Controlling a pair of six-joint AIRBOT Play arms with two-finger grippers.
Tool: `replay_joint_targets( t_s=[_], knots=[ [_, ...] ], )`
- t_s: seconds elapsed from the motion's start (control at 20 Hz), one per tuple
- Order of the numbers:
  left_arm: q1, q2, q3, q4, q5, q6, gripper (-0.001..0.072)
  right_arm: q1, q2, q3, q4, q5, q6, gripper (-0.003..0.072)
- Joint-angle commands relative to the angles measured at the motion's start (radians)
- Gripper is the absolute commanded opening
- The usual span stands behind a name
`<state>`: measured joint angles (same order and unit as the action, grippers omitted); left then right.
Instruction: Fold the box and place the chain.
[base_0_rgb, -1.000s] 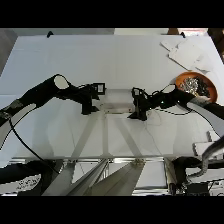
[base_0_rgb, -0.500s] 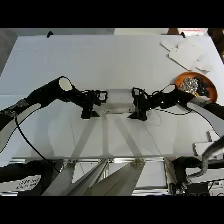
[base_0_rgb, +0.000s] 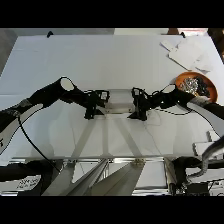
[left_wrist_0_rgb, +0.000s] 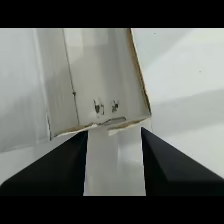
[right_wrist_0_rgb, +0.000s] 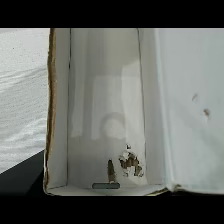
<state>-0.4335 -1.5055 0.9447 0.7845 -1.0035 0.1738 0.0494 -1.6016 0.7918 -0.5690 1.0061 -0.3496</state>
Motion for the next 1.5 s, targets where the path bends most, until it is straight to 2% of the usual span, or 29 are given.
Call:
replay_joint_targets(
  t_s=[0.0, 0.1, 0.15, 0.25, 0.3, 0.55, 0.65, 0.7, 0.85, 0.9, 1.05, 1.1, 1.15, 1.25, 1.4, 1.45],
  knots=[
    [-0.008, -0.006, 0.000, -0.019, 0.020, 0.010, 0.0341, -0.001, 0.001, 0.001, 0.000, 0.000, 0.000, 0.0459],
    [-0.011, -0.018, 0.000, -0.030, 0.020, 0.010, 0.0339, -0.001, 0.001, 0.001, 0.000, 0.000, 0.000, 0.0459],
    [-0.011, -0.025, 0.000, -0.042, 0.020, 0.010, 0.0305, -0.001, 0.001, 0.001, 0.000, 0.000, 0.000, 0.0459],
    [-0.011, -0.034, 0.000, -0.060, 0.021, 0.010, 0.0162, -0.001, 0.001, 0.001, 0.000, 0.000, 0.000, 0.0459],
    [-0.011, -0.036, 0.000, -0.060, 0.021, 0.010, 0.0128, -0.001, 0.001, 0.001, 0.000, 0.000, 0.000, 0.0459],
    [-0.011, -0.037, 0.000, -0.070, 0.021, 0.009, 0.0125, -0.001, 0.001, 0.001, 0.000, 0.000, 0.000, 0.0459],
    [-0.011, -0.037, 0.000, -0.080, 0.022, 0.009, 0.0148, -0.001, 0.001, 0.001, 0.000, 0.000, 0.000, 0.0459],
    [-0.011, -0.037, 0.000, -0.081, 0.023, 0.002, 0.0187, -0.001, 0.001, 0.001, 0.000, 0.000, 0.000, 0.0459],
    [-0.011, -0.037, 0.000, -0.081, 0.027, -0.026, 0.0368, -0.001, 0.001, 0.001, 0.000, 0.000, 0.000, 0.0459],
    [-0.011, -0.038, 0.000, -0.081, 0.027, -0.029, 0.0405, -0.001, 0.001, 0.001, 0.000, 0.000, 0.000, 0.0459],
    [-0.011, -0.043, 0.000, -0.081, 0.027, -0.057, 0.0404, -0.001, 0.001, 0.001, 0.000, 0.000, 0.000, 0.0459],
    [-0.011, -0.045, 0.000, -0.081, 0.028, -0.076, 0.0383, -0.001, 0.001, 0.001, 0.000, 0.000, 0.000, 0.0459],
    [-0.011, -0.045, 0.000, -0.081, 0.028, -0.097, 0.0325, -0.001, 0.001, 0.001, 0.000, 0.000, 0.000, 0.0459],
    [-0.011, -0.045, 0.000, -0.081, 0.027, -0.137, 0.0161, -0.001, 0.001, 0.001, 0.000, 0.000, 0.000, 0.0459],
    [-0.018, -0.037, 0.000, -0.076, 0.026, -0.161, 0.0027, -0.001, 0.001, 0.001, 0.000, 0.000, 0.000, 0.0459],
    [-0.024, -0.030, 0.000, -0.072, 0.027, -0.161, 0.0006, -0.001, 0.001, 0.001, 0.000, 0.000, 0.000, 0.0459]
  ],
)
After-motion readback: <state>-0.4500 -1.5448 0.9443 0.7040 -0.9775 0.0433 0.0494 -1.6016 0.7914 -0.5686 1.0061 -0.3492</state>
